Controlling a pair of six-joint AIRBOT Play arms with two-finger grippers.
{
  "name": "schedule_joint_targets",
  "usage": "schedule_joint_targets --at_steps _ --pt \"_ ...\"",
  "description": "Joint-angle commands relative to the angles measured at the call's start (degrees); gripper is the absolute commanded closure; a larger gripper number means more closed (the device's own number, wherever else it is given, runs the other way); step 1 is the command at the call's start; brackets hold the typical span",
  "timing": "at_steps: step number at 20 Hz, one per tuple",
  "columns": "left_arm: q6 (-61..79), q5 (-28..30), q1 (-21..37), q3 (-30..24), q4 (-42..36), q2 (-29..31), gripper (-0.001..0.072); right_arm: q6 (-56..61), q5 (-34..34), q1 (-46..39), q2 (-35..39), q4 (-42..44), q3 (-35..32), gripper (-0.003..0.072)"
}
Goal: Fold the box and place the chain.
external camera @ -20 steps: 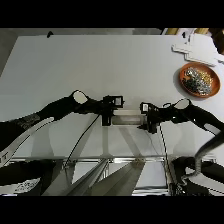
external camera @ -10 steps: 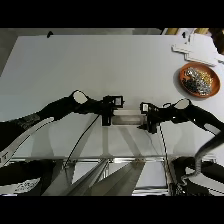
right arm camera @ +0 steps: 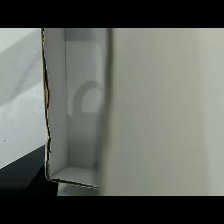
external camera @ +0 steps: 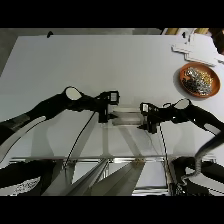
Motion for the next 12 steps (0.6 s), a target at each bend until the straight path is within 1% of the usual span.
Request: schedule_joint_targets --at_steps 1,3,4,6,7,9,10,11,12 --pt "-8.0 -6.6 3.6 0.0 7.8 4.4 0.0229 0.1 0.0 0.0 0.0 0.0 0.0 0.0279" --pt "-14.4 -9.6 4.2 0.0 13.7 8.5 0.0617 0.1 0.0 0.0 0.0 0.0 0.0 0.0279" --pt "-15.0 -11.9 3.9 0.0 15.8 10.8 0.0703 0.1 0.0 0.0 0.0 0.0 0.0 0.0279" --pt "-16.7 -14.8 2.5 0.0 17.0 14.4 0.0708 0.1 0.0 0.0 0.0 0.0 0.0 0.0279" --pt "-18.9 -14.8 1.0 0.0 17.5 15.7 0.0708 0.1 0.0 0.0 0.0 0.0 0.0 0.0279" --pt "-20.4 -13.7 -3.1 0.0 17.4 16.5 0.0707 0.1 0.0 0.0 0.0 0.0 0.0 0.0279" --pt "-20.7 -11.3 -5.6 0.0 17.3 16.1 0.0704 0.1 0.0 0.0 0.0 0.0 0.0 0.0279" --pt "-20.6 -6.8 -8.6 0.0 17.1 15.5 0.0706 0.1 0.0 0.0 0.0 0.0 0.0 0.0279" --pt "-20.4 -0.8 -11.6 0.0 17.0 14.6 0.0706 0.1 0.0 0.0 0.0 0.0 0.0 0.0279"
